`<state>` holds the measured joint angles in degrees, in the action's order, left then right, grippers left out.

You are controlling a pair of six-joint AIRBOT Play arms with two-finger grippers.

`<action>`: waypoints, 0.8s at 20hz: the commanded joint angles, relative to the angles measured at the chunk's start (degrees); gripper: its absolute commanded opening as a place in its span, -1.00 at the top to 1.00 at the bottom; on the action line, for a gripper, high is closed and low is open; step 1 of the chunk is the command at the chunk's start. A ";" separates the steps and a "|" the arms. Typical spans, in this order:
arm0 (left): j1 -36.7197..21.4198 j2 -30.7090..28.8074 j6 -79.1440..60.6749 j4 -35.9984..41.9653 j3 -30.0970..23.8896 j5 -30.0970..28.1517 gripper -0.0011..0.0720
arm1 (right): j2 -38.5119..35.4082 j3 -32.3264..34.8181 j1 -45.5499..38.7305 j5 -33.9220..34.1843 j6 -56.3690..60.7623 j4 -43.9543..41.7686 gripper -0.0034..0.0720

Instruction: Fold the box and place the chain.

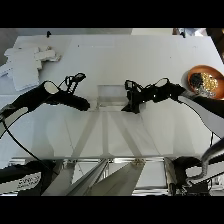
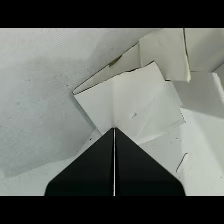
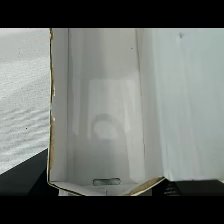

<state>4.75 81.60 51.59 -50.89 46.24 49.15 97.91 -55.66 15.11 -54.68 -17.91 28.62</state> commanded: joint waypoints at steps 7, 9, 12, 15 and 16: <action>-4.24 -2.49 3.37 -5.25 -0.04 0.35 0.95 | -0.04 -0.04 0.04 -0.02 0.04 -0.02 -0.24; -4.46 -2.45 3.76 -5.22 -0.44 -0.24 0.96 | -0.04 -0.04 0.04 -0.02 0.02 -0.02 -0.24; -3.50 -1.95 3.74 -2.23 -1.66 -1.38 0.96 | -0.04 -0.04 0.04 -0.02 0.04 -0.02 -0.24; -1.68 -1.18 3.54 -0.04 -1.88 -1.92 0.96 | -0.04 -0.04 0.04 -0.02 0.04 -0.02 -0.24; -1.09 -1.16 2.54 0.83 -1.88 -2.01 0.96 | -0.04 -0.04 0.04 -0.02 0.04 -0.02 -0.24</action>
<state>2.44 80.09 55.07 -52.47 44.62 47.77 97.91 -55.66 15.11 -54.68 -17.87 28.60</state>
